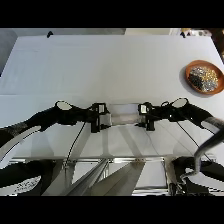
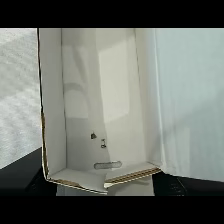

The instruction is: Fold the box and place the chain.

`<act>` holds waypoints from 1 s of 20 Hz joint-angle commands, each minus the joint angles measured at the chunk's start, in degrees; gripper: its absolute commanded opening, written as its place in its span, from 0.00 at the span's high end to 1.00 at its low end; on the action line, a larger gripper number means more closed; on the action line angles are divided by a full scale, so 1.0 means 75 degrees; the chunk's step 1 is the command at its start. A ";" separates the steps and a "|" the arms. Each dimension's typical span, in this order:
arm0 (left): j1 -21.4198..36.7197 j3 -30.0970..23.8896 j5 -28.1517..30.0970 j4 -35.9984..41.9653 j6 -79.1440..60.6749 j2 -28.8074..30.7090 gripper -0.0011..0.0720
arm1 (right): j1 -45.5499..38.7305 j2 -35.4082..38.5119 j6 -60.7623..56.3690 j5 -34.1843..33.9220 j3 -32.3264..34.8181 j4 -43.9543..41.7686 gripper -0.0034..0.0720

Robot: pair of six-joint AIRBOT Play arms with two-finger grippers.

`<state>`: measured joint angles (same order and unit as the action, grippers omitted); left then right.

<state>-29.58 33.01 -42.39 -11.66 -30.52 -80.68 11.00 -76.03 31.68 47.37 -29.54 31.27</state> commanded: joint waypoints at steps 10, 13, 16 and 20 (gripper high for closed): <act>0.0099 -0.0003 0.0254 0.0038 0.0507 0.0026 0.02 | 0.0000 0.0003 -0.0015 -0.0003 0.0003 -0.0003 0.51; 0.0096 -0.0003 0.0210 0.0038 0.0216 0.0181 0.02 | 0.0000 0.0003 -0.0015 -0.0003 0.0003 -0.0003 0.51; 0.0006 -0.0003 0.0119 0.0038 -0.0201 0.0102 0.02 | 0.0000 0.0003 -0.0015 -0.0003 0.0003 -0.0003 0.51; -0.0020 -0.0003 0.0090 0.0041 -0.0414 0.0003 0.02 | 0.0000 0.0003 -0.0015 -0.0003 0.0003 -0.0003 0.51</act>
